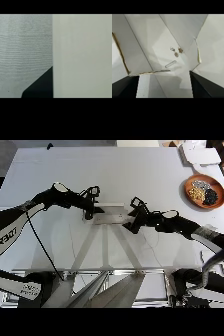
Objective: Fold the box and place the chain.
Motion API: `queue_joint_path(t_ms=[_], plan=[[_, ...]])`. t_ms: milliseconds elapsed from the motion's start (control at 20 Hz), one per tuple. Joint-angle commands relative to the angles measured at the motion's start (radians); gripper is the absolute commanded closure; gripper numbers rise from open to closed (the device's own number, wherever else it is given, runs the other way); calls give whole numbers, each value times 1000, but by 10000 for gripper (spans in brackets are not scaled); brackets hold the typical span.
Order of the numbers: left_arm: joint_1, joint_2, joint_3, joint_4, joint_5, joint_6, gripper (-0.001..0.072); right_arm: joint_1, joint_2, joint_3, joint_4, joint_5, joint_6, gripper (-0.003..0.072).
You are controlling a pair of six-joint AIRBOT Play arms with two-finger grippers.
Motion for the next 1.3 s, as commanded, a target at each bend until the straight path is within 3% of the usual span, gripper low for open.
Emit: queue_joint_path(t_ms=[0,200,400,900,1250], plan=[[0,-1,1,0,0,0,698,1,1,0,-45,-2,92,-22],[0,-1,1,0,0,0,698,1,1,2,-46,-2,82,-22],[0,-1,1,0,0,0,698,-2,0,23,-44,3,-62,-22],[0,-1,1,0,0,0,698,-106,-60,73,29,199,-362,-22],[0,-1,1,0,0,0,698,-106,-163,173,18,274,-410,-22]])
